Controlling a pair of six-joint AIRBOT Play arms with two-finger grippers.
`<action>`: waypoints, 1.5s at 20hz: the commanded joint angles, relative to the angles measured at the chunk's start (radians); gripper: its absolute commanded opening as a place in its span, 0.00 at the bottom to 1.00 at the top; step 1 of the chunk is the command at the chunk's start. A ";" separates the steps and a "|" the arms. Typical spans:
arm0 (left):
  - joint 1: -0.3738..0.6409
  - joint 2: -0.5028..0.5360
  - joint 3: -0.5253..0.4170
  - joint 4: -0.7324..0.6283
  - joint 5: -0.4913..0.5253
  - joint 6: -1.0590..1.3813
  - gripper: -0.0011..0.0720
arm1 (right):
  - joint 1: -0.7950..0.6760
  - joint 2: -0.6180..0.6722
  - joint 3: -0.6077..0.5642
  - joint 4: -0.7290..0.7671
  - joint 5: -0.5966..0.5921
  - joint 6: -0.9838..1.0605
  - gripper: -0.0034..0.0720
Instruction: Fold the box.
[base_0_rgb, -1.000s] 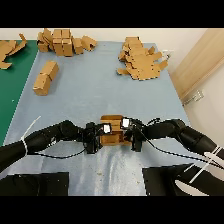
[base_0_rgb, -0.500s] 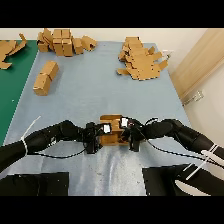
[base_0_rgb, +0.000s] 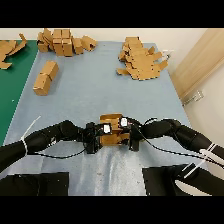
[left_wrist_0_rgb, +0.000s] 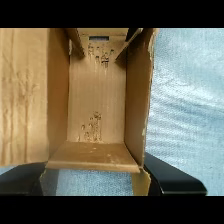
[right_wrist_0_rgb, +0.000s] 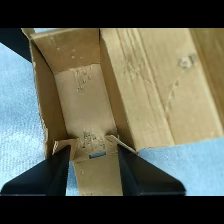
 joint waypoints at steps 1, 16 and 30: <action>0.000 0.000 0.001 0.000 0.000 0.000 0.78 | 0.001 -0.005 -0.001 -0.002 -0.001 -0.001 0.69; 0.000 0.000 0.001 0.000 0.001 0.000 0.79 | -0.017 0.198 0.005 -0.520 -0.142 0.903 0.05; 0.000 0.000 0.001 0.000 0.001 0.000 0.78 | -0.267 0.219 0.006 -0.562 -0.352 1.407 0.05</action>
